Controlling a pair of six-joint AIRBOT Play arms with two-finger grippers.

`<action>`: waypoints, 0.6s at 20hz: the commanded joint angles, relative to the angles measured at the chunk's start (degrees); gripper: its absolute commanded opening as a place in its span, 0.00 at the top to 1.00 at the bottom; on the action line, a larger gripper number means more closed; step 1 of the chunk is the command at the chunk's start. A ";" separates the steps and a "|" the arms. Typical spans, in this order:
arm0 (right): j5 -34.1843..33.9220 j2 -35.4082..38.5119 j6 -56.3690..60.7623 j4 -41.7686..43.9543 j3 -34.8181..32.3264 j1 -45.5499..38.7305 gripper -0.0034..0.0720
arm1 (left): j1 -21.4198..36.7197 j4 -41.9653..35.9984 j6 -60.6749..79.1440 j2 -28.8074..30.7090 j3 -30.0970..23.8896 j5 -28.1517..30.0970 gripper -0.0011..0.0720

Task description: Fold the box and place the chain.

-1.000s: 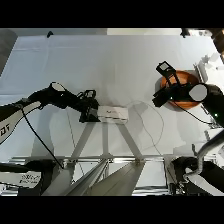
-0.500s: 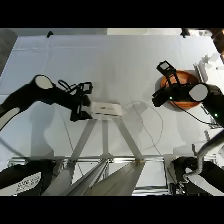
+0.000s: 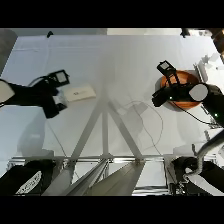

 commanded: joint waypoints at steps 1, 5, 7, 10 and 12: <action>0.00 0.04 0.00 0.04 0.02 -0.04 0.93 | 5.99 5.84 -9.55 5.22 0.07 5.62 0.98; 0.02 0.04 0.00 0.04 0.02 -0.04 0.93 | 15.80 -1.75 -13.53 7.10 0.02 17.68 0.99; 0.00 0.04 0.00 0.04 0.02 -0.04 0.93 | 20.37 -8.76 -13.66 7.10 0.02 26.99 0.99; 0.00 0.04 0.00 0.04 0.02 -0.04 0.93 | 24.76 -16.76 -13.66 5.14 -1.16 36.87 0.99; 0.00 0.04 0.00 0.04 0.02 -0.04 0.93 | 25.18 -18.58 -13.64 2.67 -5.03 41.83 0.99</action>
